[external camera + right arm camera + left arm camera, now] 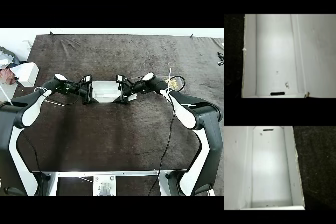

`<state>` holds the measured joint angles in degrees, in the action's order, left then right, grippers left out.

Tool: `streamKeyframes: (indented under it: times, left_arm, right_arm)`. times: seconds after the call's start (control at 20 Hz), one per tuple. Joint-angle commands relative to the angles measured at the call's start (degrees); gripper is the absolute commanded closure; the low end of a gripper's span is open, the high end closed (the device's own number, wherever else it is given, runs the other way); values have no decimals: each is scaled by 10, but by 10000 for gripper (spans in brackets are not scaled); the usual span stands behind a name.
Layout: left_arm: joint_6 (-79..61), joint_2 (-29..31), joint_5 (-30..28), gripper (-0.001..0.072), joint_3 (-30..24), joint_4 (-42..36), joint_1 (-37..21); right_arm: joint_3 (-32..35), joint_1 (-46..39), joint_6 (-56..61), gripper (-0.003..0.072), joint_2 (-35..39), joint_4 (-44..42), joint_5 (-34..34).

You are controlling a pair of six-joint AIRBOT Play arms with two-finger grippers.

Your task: Fold the box and place the chain.

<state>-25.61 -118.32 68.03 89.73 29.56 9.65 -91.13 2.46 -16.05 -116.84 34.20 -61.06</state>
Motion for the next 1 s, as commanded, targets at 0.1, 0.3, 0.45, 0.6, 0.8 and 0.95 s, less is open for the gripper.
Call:
streamKeyframes:
  times: [0.1,0.3,0.45,0.6,0.8,0.95]
  left_arm:
    - [1,0,-1,347,0,0,0]
    - [1,0,-1,347,0,0,0]
    - [1,0,-1,347,0,0,0]
    - [1,0,-1,347,0,0,0]
    - [1,0,-1,347,0,0,0]
    - [1,0,-1,347,0,0,0]
  right_arm:
    - [0,-1,-6,16,10,24,-19]
    - [0,-3,-2,15,27,49,-15]
    - [0,-3,23,16,48,96,-11]
    - [0,-3,51,16,63,152,-11]
    - [0,-9,100,17,93,183,-11]
    - [0,-16,147,20,116,185,-12]
